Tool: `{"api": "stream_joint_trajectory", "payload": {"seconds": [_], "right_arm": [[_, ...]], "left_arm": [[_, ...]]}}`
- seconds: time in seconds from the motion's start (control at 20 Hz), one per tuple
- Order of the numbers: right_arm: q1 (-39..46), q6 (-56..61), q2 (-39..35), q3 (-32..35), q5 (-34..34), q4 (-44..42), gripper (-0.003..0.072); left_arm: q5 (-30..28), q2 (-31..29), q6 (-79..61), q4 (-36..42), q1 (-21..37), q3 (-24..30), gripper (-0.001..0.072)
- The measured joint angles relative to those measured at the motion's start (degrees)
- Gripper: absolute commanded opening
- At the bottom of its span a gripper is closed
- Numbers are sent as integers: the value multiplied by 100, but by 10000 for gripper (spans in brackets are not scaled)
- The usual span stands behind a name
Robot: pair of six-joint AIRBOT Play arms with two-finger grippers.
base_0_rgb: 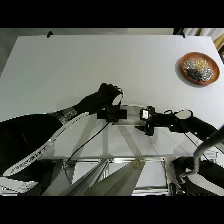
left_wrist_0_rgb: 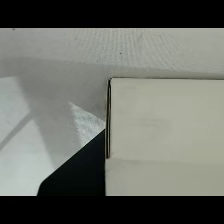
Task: Fold the box and place the chain.
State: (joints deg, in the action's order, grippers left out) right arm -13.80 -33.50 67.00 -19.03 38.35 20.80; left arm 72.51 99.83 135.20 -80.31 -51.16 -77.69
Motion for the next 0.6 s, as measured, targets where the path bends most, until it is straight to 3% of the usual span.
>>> {"api": "stream_joint_trajectory", "payload": {"seconds": [0.5,0.6], "right_arm": [[0,-4,0,0,4,-44,263],[-4,2,4,2,-44,35,263]], "left_arm": [[68,-197,-22,-48,81,2,33],[-13,-254,-26,4,103,-4,236]]}}
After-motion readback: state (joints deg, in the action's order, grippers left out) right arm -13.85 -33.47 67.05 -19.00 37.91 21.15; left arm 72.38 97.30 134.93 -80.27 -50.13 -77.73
